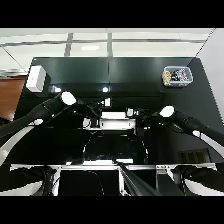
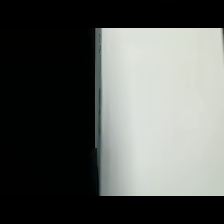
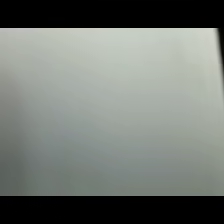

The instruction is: Fold the box and place the chain.

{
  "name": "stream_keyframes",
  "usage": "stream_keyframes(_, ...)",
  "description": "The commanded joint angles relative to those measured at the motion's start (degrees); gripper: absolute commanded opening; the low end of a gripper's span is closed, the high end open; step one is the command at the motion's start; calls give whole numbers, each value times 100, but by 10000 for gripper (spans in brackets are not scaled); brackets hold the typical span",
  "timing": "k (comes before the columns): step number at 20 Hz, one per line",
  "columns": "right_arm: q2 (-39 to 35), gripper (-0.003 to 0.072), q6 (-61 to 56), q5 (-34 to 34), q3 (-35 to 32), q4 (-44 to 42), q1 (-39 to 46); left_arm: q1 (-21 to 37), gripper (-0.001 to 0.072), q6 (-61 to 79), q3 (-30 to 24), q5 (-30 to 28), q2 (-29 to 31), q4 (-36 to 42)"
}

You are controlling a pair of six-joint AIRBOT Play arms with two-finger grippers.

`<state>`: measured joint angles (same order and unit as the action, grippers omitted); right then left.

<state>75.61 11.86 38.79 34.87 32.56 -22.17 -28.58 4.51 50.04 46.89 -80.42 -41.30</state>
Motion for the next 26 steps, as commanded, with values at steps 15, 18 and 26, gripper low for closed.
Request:
stream_keyframes(15, 55, 396, 59, -2, 70, -122, -9, 9, 610, -551, 31, 33, 170, -39)
stream_keyframes(18, 55, 210, 61, 22, 70, -103, -11, 9, 654, -1600, 31, 83, 662, -986)
stream_keyframes(26, 55, 179, 87, 85, 70, -66, -22, 382, 24, -4221, -66, 1832, 1495, -1779)
